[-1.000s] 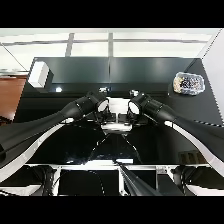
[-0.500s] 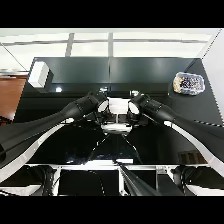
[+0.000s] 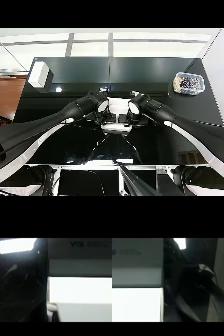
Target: Fold the box and place the chain.
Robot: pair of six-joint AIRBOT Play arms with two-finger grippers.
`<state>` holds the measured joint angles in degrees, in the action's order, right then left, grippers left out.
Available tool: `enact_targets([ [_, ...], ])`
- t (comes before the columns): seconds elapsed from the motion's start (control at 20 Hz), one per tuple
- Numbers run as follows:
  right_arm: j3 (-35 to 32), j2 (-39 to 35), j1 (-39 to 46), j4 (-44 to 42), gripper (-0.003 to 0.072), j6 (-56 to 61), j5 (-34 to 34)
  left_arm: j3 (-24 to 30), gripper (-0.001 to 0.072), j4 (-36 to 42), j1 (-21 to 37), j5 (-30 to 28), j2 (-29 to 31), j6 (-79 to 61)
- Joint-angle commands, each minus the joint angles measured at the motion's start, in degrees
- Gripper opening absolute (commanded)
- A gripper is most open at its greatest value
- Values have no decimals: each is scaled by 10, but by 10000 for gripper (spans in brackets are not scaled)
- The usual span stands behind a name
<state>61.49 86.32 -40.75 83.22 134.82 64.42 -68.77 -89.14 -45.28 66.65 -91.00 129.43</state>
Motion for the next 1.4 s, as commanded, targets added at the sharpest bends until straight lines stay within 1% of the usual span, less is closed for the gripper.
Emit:
enact_targets([
  [0.0,2,-13,1,1,379,-57,-3,0,27,0,0,-2,0,0],
  [0.1,6,-39,1,3,379,-105,12,0,27,0,0,-2,0,0],
  [0.2,10,-89,1,15,379,-140,26,0,27,0,0,-2,0,0],
  [0.25,12,-120,1,36,379,-150,38,0,27,0,0,-2,0,0],
  [0.3,13,-158,1,80,379,-153,54,0,27,0,0,-2,0,0],
  [0.35,13,-191,1,148,379,-153,70,0,27,0,0,-2,0,0],
  [0.45,13,-238,7,363,379,-147,100,0,28,0,0,-1,0,0],
  [0.5,13,-244,27,450,379,-134,96,0,27,0,0,-1,0,0],
  [0.55,11,-242,59,492,379,-124,70,0,27,0,0,-2,0,0],
  [0.65,-5,-235,160,467,380,-111,-65,0,27,0,0,-2,0,0],
  [0.7,-15,-224,217,443,422,-89,-129,0,27,0,0,-2,0,0],
  [0.75,-19,-205,270,407,720,-82,-179,0,27,0,0,-2,0,0],
  [0.8,-17,-177,326,352,720,-82,-219,0,27,0,0,-2,0,0],
  [0.9,-2,-116,416,258,720,-101,-262,0,27,0,0,-2,0,0],
  [1.0,44,-49,471,199,720,-158,-258,0,27,0,0,-2,0,0],
  [1.1,104,17,498,169,720,-232,-226,0,27,0,0,-2,0,0],
  [1.2,163,78,512,163,720,-261,-173,0,27,0,0,-2,0,0],
  [1.25,185,102,515,155,720,-273,-158,0,27,0,0,-2,0,0],
  [1.35,212,136,517,140,718,-303,-156,0,27,0,0,-2,0,0],
])
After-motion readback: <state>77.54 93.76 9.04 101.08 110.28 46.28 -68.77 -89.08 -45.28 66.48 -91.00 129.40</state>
